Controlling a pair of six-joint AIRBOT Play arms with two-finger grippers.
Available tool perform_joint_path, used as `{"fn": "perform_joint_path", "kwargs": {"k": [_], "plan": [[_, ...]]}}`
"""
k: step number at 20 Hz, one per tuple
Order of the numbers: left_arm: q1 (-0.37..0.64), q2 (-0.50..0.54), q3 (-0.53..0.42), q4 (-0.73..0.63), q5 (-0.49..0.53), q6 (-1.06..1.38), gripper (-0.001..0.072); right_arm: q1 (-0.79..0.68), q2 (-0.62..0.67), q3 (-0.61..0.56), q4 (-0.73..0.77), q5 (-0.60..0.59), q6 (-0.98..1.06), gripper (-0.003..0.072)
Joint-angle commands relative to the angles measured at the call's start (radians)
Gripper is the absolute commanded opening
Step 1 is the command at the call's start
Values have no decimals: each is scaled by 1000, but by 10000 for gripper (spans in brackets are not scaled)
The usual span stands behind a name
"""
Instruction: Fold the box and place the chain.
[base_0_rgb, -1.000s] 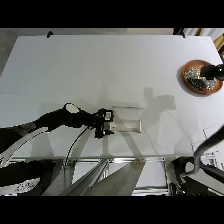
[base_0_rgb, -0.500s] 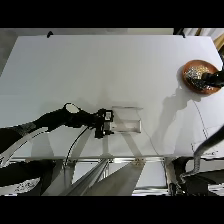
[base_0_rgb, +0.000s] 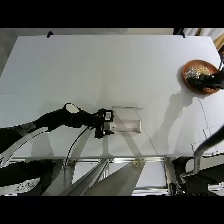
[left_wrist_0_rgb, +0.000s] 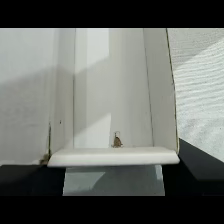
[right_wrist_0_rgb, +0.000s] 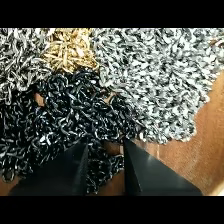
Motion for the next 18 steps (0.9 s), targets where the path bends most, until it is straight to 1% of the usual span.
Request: {"fn": "perform_joint_path", "kwargs": {"k": [1, 2, 3, 4, 5, 11, 14, 18], "plan": [[0, 1, 0, 0, 0, 0, 273, -1, -10, 1, 6, -31, 2, 173], [0, 1, 0, 0, 0, 0, 274, -1, -10, 1, 7, -41, 2, 170], [0, 1, 0, 0, 0, 0, 273, -1, -10, 2, 6, -44, 2, 148], [0, 1, 0, 1, 0, 0, 273, -1, -10, 2, 6, -43, 1, 30], [0, 1, 0, 0, 0, 0, 273, -1, -10, 2, 6, -43, 1, 15], [0, 1, 0, 0, 0, 0, 273, -1, 5, 2, 6, -40, -4, 14], [0, 1, 0, 0, 0, 0, 273, -1, 56, 1, 7, -30, -32, 14], [0, 1, 0, 0, 0, 0, 274, 0, 149, 1, 12, 31, -107, 14]]}}
